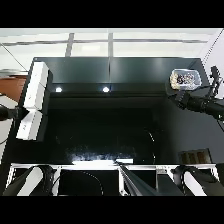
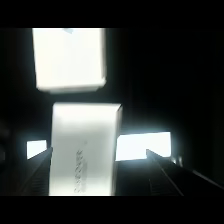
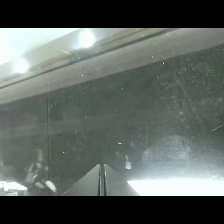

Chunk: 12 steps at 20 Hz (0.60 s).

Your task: Fold the box and place the chain.

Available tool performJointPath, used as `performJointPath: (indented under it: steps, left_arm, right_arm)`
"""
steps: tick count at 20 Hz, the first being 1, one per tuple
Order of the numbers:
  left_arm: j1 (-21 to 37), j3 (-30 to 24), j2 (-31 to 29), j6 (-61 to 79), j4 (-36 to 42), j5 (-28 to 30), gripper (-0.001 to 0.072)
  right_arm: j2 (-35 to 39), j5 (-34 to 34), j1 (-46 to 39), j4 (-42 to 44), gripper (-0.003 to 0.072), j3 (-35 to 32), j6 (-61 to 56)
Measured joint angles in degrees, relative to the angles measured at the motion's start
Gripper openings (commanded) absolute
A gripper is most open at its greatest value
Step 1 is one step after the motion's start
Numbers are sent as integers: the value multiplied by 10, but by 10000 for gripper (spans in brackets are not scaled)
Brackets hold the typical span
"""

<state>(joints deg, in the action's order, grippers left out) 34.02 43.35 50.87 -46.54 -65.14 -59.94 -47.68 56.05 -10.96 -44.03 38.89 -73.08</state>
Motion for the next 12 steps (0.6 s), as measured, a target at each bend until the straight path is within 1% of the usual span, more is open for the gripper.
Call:
performJointPath:
  steps: [1, 2, 3, 4, 5, 6, 8, 10, 12]
  left_arm:
    - [-10, 12, -7, -2, 21, -7, 653]
    - [-25, 24, -13, -3, 51, -9, 446]
    - [-44, 34, -17, -4, 82, -10, 205]
    - [-73, 42, -20, -5, 112, -12, 110]
    - [-105, 50, -20, -8, 133, -10, 31]
    - [-144, 58, -19, -12, 150, -4, 31]
    - [-243, 70, -11, -15, 175, 27, 31]
    - [-341, 76, -1, -18, 188, 84, 31]
    - [-417, 79, 13, -28, 193, 145, 31]
  right_arm:
    - [0, 0, 0, 0, 41, 0, 0]
    - [0, -1, 0, 0, 41, 0, 0]
    - [0, -8, 0, 0, 40, 0, 7]
    - [0, -20, 0, 0, 40, 3, 17]
    - [-1, -31, 1, -4, 40, 9, 28]
    - [-2, -38, 3, -11, 40, 19, 35]
    - [-4, -45, 15, -48, 41, 48, 43]
    - [-5, -40, 28, -109, 41, 73, 37]
    - [-7, -34, 35, -182, 41, 83, 17]
